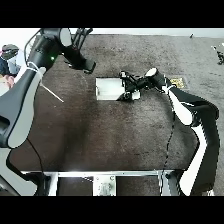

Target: Fold the box and place the chain.

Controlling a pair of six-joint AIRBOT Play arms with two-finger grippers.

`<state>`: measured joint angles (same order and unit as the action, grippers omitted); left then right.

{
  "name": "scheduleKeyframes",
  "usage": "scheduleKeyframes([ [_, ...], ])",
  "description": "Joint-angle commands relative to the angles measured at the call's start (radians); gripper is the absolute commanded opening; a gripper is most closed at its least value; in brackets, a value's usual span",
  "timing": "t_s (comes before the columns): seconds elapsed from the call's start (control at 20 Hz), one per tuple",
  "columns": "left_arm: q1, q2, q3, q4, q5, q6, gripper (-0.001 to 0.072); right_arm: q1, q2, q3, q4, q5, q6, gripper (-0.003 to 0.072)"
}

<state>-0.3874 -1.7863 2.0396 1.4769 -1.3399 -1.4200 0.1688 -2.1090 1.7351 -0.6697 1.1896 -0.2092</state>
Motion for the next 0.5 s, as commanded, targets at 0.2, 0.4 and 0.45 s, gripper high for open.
scheduleKeyframes([
  [0.2,0.161,0.01,-0.128,-0.462,0.168,0.627,0.0438,0.0,0.0,0.0,0.0,0.0,0.0,0.0162],
  [0.4,0.311,-0.016,-0.314,-0.867,0.193,1.103,0.0569,0.0,0.0,0.0,0.0,0.0,0.0,0.0162],
  [0.45,0.337,-0.038,-0.341,-0.927,0.179,1.169,0.0679,0.0,0.0,0.0,0.0,0.0,0.001,0.0162],
])
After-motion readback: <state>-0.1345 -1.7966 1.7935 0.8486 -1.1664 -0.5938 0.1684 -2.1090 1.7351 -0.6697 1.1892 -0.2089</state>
